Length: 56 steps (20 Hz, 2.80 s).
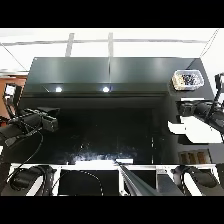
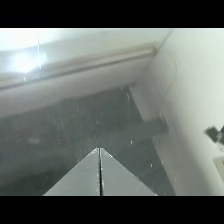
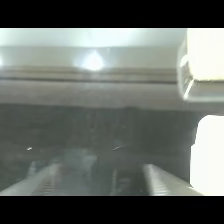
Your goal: Fold the box and place the chain.
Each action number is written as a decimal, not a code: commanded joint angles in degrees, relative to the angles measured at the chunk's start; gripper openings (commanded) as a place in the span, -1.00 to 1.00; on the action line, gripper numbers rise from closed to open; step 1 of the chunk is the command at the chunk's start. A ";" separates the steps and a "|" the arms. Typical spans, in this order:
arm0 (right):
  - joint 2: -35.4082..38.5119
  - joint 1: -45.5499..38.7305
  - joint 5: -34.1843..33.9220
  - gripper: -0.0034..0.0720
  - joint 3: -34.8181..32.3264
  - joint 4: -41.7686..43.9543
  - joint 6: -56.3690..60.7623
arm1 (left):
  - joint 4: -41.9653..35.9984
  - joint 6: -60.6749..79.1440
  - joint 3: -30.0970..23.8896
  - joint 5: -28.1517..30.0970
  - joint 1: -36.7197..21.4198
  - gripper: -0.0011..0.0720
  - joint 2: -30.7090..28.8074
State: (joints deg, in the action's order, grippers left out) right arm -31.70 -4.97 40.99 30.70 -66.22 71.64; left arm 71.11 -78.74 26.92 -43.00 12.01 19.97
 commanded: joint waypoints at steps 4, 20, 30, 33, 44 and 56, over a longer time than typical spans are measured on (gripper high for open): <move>-2.45 -9.18 -5.14 1.00 2.23 -27.28 24.76 | -1.16 -0.72 -0.02 9.70 0.00 0.95 1.36; -53.42 -65.48 28.48 1.00 38.99 7.89 -5.57 | -3.26 -1.44 -0.02 9.66 0.02 0.97 14.78; -70.47 -64.46 47.87 1.00 52.39 13.66 -17.03 | -4.09 -1.42 -0.02 10.03 0.02 0.97 15.08; -72.19 -63.58 52.46 0.54 52.37 13.20 -17.42 | -4.11 -1.42 -0.02 10.01 0.02 0.96 15.08; -71.97 -59.52 53.27 -0.86 51.69 11.78 -18.60 | -4.11 -1.42 -0.02 9.99 0.02 0.96 15.08; -59.63 -37.42 49.99 -0.86 27.36 41.92 -25.05 | -4.28 -1.44 -0.22 11.37 0.02 0.96 15.37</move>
State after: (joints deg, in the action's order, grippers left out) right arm -95.70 -50.13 94.45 64.93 -35.44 49.93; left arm 66.85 -80.18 26.87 -32.71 12.01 35.11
